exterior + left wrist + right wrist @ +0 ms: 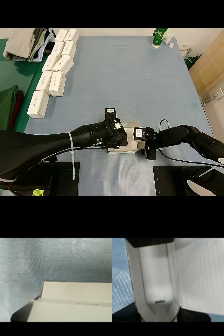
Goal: Fold the box.
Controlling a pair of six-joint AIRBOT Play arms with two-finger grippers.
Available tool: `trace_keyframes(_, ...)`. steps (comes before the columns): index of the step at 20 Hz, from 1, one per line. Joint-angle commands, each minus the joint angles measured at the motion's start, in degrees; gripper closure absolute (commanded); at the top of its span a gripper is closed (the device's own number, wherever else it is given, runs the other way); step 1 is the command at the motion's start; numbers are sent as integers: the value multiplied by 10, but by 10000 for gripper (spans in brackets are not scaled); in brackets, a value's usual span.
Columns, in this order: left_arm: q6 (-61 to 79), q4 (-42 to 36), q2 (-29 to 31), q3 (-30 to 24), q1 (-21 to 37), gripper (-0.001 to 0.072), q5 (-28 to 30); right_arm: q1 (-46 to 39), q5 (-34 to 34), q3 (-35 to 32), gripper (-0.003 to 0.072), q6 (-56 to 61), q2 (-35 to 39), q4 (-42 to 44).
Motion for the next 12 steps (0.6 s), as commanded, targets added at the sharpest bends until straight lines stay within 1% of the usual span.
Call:
trace_keyframes(1, -10, 9, -11, 6, 0, 501, -26, 0, 0, 0, 166, 0, 0, 0)
trace_keyframes(2, -18, 17, -11, 6, 0, 699, -40, 0, 0, 0, 166, 0, 0, 0)
trace_keyframes(10, -12, 29, -11, 7, 0, 688, -32, 0, 0, 0, 166, 0, 0, 0)
trace_keyframes(11, -10, 29, -11, 7, 0, 405, -32, 0, 0, 0, 166, 0, 0, 0)
trace_keyframes(12, -11, 29, -11, 9, 0, 144, -35, 0, 0, 0, 167, 0, 0, 0)
